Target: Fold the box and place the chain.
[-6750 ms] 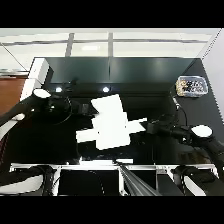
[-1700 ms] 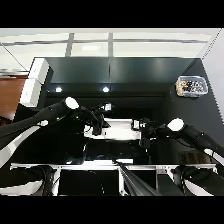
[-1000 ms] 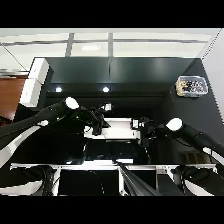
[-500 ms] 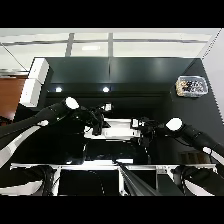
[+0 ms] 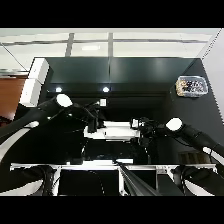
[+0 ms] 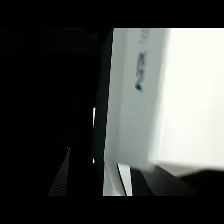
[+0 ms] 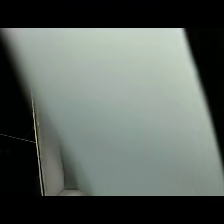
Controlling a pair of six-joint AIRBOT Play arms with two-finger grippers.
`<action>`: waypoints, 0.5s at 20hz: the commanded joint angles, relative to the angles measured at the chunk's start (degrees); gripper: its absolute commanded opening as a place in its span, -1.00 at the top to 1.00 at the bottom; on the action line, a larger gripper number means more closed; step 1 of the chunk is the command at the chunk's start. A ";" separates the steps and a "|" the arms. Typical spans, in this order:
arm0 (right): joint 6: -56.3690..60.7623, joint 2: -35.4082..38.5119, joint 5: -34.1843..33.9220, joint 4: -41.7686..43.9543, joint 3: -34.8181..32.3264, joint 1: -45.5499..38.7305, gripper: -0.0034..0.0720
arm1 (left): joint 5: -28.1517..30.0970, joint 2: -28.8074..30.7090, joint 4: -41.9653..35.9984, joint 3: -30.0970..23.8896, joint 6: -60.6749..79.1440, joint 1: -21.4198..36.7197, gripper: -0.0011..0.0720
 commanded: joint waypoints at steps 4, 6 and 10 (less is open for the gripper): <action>0.00 0.00 -0.04 0.00 0.07 0.02 -0.33 | -13.03 12.63 13.68 0.02 -23.71 2.82 0.33; 0.00 0.00 -0.04 0.00 0.07 0.02 -0.33 | -20.85 13.64 11.58 -0.39 -26.56 2.67 0.90; 0.00 0.00 -0.04 -0.02 0.07 0.02 -0.19 | -16.41 13.27 -3.58 -6.16 -27.02 -2.34 0.90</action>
